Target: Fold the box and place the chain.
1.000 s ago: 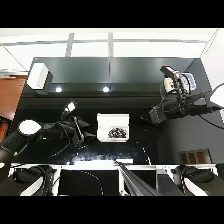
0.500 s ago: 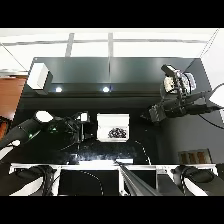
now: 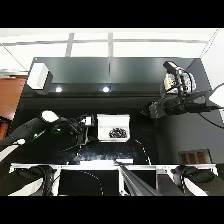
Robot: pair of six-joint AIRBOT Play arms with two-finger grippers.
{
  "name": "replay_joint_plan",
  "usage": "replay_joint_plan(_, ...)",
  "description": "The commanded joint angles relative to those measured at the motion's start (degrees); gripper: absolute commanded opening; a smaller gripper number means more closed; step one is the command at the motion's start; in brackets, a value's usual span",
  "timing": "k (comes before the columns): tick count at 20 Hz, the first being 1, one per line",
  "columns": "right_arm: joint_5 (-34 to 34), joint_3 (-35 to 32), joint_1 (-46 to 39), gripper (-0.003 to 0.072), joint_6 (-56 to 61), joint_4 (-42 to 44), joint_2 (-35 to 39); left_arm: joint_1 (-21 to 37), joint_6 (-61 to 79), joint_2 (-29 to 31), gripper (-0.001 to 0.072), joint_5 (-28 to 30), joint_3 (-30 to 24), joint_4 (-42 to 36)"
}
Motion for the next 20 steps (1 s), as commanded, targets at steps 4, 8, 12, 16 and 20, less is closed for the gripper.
replay_joint_plan(4,-0.59,0.04,-0.02,0.0359,0.00,-0.66,0.02,-1.46,-1.29,-0.63,0.0711,0.87,0.55,0.22)
replay_joint_plan(8,-0.57,0.04,-0.02,0.0359,0.00,-0.66,0.02,-1.46,-3.19,-1.36,0.0711,1.09,1.31,0.22)
replay_joint_plan(12,-0.50,0.04,-0.02,0.0359,0.00,-0.68,0.02,-2.84,-7.08,-1.42,0.0711,0.90,1.33,1.86)
replay_joint_plan(16,-0.50,0.04,-0.02,0.0359,0.00,-0.66,0.02,-2.84,-9.33,-1.38,0.0712,1.11,1.33,2.64)
replay_joint_plan(20,-0.52,0.04,-0.02,0.0359,0.00,-0.66,0.02,-2.86,-9.92,-0.76,0.0712,0.94,1.33,2.47)
